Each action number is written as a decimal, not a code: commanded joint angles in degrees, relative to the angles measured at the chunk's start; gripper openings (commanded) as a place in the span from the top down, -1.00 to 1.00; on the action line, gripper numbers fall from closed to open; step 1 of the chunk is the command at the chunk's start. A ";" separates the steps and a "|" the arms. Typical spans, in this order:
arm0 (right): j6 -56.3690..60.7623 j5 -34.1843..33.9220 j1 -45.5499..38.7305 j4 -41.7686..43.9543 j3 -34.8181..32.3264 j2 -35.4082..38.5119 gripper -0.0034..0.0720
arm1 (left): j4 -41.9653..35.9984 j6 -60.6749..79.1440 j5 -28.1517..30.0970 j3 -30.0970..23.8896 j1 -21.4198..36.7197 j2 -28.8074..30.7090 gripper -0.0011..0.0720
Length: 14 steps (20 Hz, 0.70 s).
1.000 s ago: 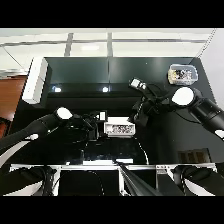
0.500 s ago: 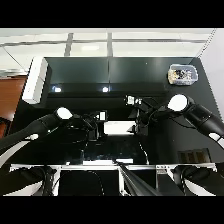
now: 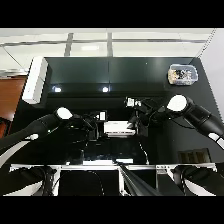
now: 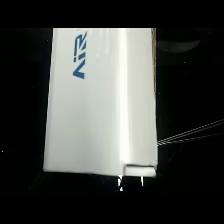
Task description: Fold the box and place the chain.
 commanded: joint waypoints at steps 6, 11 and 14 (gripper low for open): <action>-0.13 0.31 0.04 -0.11 -0.42 -0.35 0.29 | 0.00 0.00 0.00 0.04 -0.02 -0.04 -0.06; -0.13 0.35 0.04 -0.09 -0.42 -0.35 0.58 | 0.00 0.02 0.00 0.04 -0.02 -0.04 -0.06; -0.13 0.63 0.04 -0.09 -0.42 -0.35 0.58 | 0.00 0.02 0.00 0.04 -0.02 -0.04 -0.06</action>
